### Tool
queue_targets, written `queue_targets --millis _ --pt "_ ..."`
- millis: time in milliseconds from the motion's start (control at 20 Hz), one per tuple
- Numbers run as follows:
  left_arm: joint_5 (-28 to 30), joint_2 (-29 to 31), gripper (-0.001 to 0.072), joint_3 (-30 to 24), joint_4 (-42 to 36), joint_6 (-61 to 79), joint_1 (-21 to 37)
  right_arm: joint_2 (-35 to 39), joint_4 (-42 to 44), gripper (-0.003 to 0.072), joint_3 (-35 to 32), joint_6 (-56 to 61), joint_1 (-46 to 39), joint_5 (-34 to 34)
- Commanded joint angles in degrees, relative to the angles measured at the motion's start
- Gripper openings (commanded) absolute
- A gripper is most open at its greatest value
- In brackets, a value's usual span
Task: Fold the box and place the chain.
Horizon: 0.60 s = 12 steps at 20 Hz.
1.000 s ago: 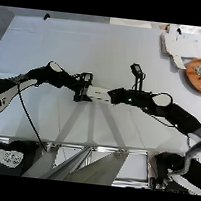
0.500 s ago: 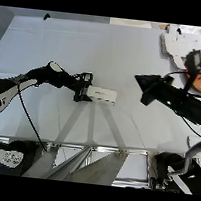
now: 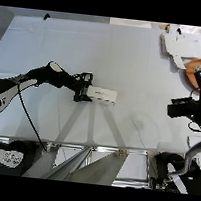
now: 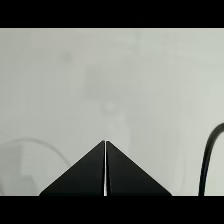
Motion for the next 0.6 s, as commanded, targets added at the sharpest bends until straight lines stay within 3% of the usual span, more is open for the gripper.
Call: queue_targets --millis 0,500,550 --pt "0.0 0.0 0.0315 0.0 0.0 0.0 0.0 0.3 -5.9 0.0009 0.0 3.7 -2.4 0.6" --pt "-0.4 0.0 0.0304 0.0 0.0 0.0 -0.2 0.3 -5.4 0.0008 0.0 3.7 -2.4 0.6" --pt "-0.4 0.0 0.0171 0.0 0.0 0.0 -0.2 0.3 -5.4 0.0008 0.0 3.7 -2.4 0.6"
